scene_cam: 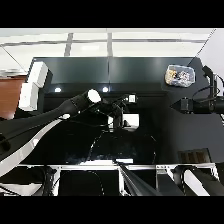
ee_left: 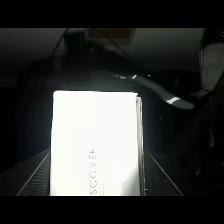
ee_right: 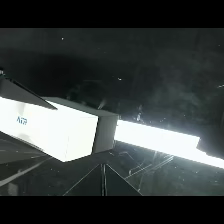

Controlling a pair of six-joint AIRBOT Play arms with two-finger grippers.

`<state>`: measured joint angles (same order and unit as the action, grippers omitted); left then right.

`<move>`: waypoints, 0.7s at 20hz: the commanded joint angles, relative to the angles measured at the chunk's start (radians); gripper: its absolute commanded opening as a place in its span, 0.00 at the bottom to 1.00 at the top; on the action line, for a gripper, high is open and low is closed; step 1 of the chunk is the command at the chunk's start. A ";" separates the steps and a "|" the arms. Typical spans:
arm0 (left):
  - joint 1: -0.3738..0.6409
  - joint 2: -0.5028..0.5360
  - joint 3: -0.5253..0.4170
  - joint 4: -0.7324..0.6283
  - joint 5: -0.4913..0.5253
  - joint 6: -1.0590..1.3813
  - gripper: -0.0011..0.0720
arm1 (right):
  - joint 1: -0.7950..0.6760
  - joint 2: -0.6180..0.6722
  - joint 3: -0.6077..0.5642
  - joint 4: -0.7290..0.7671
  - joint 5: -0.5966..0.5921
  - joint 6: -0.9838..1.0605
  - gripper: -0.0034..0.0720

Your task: Fold the box and place the chain.

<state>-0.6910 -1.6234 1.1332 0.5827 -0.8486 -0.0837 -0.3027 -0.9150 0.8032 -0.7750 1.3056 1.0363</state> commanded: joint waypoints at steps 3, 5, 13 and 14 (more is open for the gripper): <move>-0.002 -0.018 0.002 0.029 0.008 -0.006 0.98 | 0.000 0.000 -0.001 -0.001 -0.010 -0.001 0.07; -0.014 -0.031 0.003 0.051 0.016 -0.030 0.98 | 0.000 0.000 -0.001 -0.001 -0.015 -0.001 0.07; 0.006 0.091 0.159 0.591 -0.229 -0.745 0.49 | 0.000 0.000 -0.001 -0.001 -0.026 -0.001 0.07; 0.038 0.141 0.156 0.623 -0.271 -0.808 0.49 | 0.000 0.000 -0.001 -0.001 -0.026 -0.001 0.07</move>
<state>-0.6964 -1.5673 1.2598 1.0153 -0.9928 -0.6098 -0.3027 -0.9150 0.8032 -0.7761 1.2808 1.0351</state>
